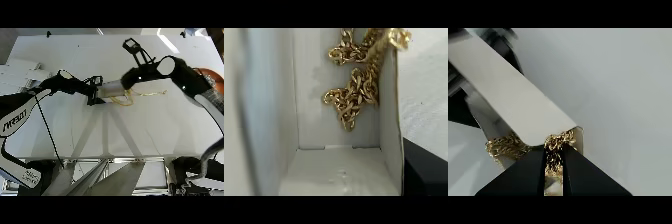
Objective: Fold the box and place the chain.
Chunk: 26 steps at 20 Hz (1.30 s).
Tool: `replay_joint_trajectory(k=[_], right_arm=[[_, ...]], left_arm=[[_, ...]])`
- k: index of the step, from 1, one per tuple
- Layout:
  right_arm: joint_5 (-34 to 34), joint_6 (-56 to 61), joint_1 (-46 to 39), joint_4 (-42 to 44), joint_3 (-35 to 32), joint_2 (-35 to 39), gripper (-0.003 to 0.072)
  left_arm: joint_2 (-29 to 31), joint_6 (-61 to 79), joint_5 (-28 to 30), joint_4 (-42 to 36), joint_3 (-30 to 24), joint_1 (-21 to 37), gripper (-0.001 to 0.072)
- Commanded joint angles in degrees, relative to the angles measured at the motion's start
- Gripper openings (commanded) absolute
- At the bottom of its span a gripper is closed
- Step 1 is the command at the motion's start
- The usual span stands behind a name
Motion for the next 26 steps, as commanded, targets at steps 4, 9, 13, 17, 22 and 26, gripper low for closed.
replay_joint_trajectory(k=[4,9,13,17,22,26], right_arm=[[-3.30,-5.38,2.69,8.81,0.00,-0.09,0.0010],[-0.55,9.20,2.67,-10.91,0.00,-0.07,0.0010],[4.50,14.40,0.92,-18.80,0.00,-0.07,0.0010],[8.15,14.01,-0.96,-19.32,0.00,-0.04,0.0010],[9.18,13.73,-1.05,-20.11,0.00,1.70,0.0009],[9.94,14.58,-1.05,-23.80,0.00,7.06,0.0009]], left_arm=[[0.04,0.22,0.24,0.02,0.02,-0.09,0.0296],[0.04,0.22,0.24,0.00,0.02,-0.09,0.0296],[0.04,0.22,0.26,0.02,0.02,-0.09,0.0296],[0.04,0.22,0.24,0.02,0.02,-0.09,0.0296],[0.04,0.20,0.26,0.02,0.02,-0.09,0.0296],[0.04,0.22,0.26,0.02,0.02,-0.09,0.0296]])
